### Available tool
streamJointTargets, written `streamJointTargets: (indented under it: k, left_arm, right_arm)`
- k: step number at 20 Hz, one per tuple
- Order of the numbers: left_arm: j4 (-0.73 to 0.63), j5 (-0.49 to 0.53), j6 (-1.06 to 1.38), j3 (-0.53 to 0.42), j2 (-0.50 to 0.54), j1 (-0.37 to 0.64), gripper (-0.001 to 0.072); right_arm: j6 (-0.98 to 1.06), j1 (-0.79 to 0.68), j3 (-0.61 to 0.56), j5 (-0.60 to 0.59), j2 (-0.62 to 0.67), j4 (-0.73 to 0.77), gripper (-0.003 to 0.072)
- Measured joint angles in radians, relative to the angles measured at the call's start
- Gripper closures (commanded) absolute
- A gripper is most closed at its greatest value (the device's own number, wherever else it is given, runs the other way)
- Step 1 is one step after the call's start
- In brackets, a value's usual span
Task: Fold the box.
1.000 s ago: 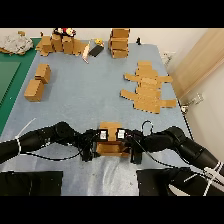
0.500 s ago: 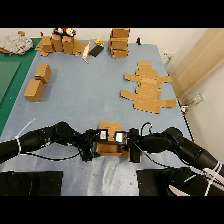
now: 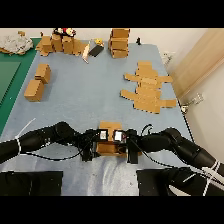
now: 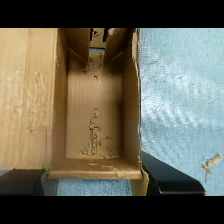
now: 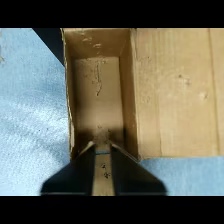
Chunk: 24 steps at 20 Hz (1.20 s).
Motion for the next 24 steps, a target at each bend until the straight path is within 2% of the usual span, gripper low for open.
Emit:
streamJointTargets:
  k: [8, 9, 11, 13, 19, 21, 24]
  left_arm:
    - [0.001, 0.000, 0.001, 0.000, 0.000, 0.000, 0.0240]
    - [0.001, 0.000, 0.001, 0.000, 0.000, 0.000, 0.0240]
    - [0.000, 0.000, 0.000, 0.000, 0.000, 0.000, 0.0239]
    - [-0.001, 0.000, -0.002, 0.000, 0.000, 0.000, 0.0240]
    - [-0.001, 0.000, -0.002, 0.000, 0.000, 0.000, 0.0240]
    - [-0.001, 0.000, -0.002, 0.000, 0.000, 0.000, 0.0240]
    - [0.000, 0.000, -0.001, 0.000, 0.000, 0.000, 0.0240]
  right_arm:
    - [-0.002, 0.000, 0.000, 0.002, -0.023, 0.029, 0.0132]
    - [-0.002, 0.000, 0.000, 0.002, -0.023, 0.029, 0.0232]
    - [0.011, 0.000, 0.002, -0.018, -0.017, 0.016, 0.0679]
    - [0.127, 0.000, 0.015, -0.069, 0.006, -0.072, 0.0681]
    - [0.759, -0.023, 0.089, -0.263, 0.180, -0.484, 0.0682]
    - [0.955, -0.058, 0.084, -0.308, 0.235, -0.554, 0.0683]
    - [1.146, -0.124, 0.043, -0.340, 0.262, -0.576, 0.0682]
